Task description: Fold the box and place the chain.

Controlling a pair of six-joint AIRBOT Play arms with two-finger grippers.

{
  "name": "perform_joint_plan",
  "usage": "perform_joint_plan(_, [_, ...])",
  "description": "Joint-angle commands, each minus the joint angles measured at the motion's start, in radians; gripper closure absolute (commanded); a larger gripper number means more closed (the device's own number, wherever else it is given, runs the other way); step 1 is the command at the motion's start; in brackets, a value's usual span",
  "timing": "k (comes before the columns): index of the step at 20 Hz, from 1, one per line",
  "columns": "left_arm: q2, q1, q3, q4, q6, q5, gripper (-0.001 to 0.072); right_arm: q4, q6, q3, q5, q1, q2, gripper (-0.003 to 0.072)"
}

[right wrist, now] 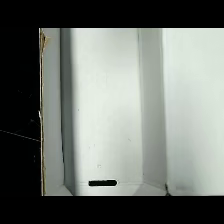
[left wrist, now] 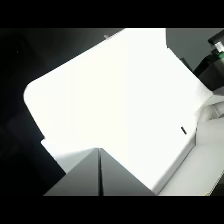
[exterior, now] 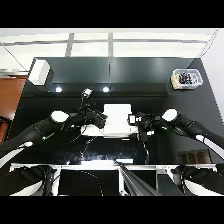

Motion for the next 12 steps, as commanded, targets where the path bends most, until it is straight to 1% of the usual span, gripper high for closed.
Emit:
perform_joint_plan(1, [-0.034, 0.0, 0.018, -0.003, 0.009, -0.023, 0.0684, 0.001, 0.0, 0.0, 0.0, 0.001, -0.001, 0.0217])
perform_joint_plan(2, [-0.03, 0.0, 0.029, 0.023, 0.008, -0.014, 0.0684, 0.001, 0.0, 0.0, 0.0, 0.001, -0.001, 0.0217])
perform_joint_plan(4, [-0.02, 0.007, 0.058, 0.153, -0.019, -0.006, 0.0684, 0.001, 0.0, 0.0, 0.0, 0.001, -0.001, 0.0217])
perform_joint_plan(5, [-0.012, 0.023, 0.076, 0.225, -0.083, -0.023, 0.0684, 0.001, 0.0, 0.0, 0.0, 0.001, -0.001, 0.0217])
perform_joint_plan(6, [0.001, 0.045, 0.094, 0.285, -0.14, -0.064, 0.0684, 0.001, 0.0, 0.0, 0.0, 0.001, -0.001, 0.0217])
perform_joint_plan(7, [0.025, 0.077, 0.113, 0.353, -0.167, -0.131, 0.0685, 0.001, 0.0, 0.0, 0.0, 0.001, -0.001, 0.0217])
perform_joint_plan(8, [0.059, 0.108, 0.122, 0.424, -0.179, -0.189, 0.0685, 0.001, 0.0, 0.0, 0.0, 0.001, -0.001, 0.0216])
perform_joint_plan(10, [0.151, 0.183, 0.122, 0.573, -0.222, -0.26, 0.0685, 0.001, 0.0, 0.0, 0.0, 0.001, -0.001, 0.0217])
perform_joint_plan(11, [0.197, 0.232, 0.122, 0.624, -0.243, -0.296, 0.0684, 0.001, 0.0, 0.0, 0.0, 0.001, -0.001, 0.0217])
perform_joint_plan(12, [0.23, 0.282, 0.119, 0.625, -0.241, -0.331, 0.0683, 0.001, 0.0, 0.0, 0.0, 0.001, -0.001, 0.0216])
